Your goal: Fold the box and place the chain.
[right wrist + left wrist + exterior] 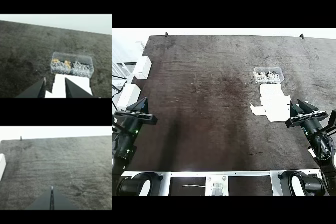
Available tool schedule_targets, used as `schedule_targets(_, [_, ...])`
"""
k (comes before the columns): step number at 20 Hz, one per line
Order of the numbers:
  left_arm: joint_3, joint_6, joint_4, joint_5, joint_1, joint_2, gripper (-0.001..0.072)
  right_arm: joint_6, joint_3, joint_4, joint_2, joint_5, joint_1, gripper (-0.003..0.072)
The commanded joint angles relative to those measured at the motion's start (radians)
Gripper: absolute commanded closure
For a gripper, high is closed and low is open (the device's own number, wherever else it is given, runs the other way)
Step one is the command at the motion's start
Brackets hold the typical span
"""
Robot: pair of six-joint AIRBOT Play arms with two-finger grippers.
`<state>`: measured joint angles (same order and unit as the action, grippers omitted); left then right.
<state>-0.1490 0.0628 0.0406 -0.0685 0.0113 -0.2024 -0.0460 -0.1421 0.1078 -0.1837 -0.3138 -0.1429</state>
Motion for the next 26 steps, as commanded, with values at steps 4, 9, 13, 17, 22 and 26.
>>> schedule_targets(4, [-0.001,0.0,0.0,0.0,0.0,0.001,0.0693,-0.002,-0.005,0.0,-0.001,-0.018,0.0,0.0275])
schedule_targets(9, [-0.001,0.0,0.0,0.0,0.0,0.001,0.0693,-0.209,-0.063,0.01,-0.113,0.036,-0.045,0.0254])
schedule_targets(13, [-0.001,0.0,0.0,0.0,0.0,0.001,0.0693,-0.322,-0.215,0.107,-0.426,-0.039,-0.192,0.0253])
schedule_targets(17, [-0.001,0.0,0.0,0.0,0.0,0.001,0.0693,-0.571,-0.486,0.456,-0.782,-0.404,-0.447,0.0246])
schedule_targets(22, [-0.001,0.0,0.0,0.0,0.0,0.001,0.0693,-0.688,-0.922,0.701,-1.098,-0.807,-0.651,0.0232])
schedule_targets(26, [-0.001,0.0,0.0,0.0,0.0,0.001,0.0693,-0.759,-1.238,0.855,-1.336,-0.992,-0.668,0.023])
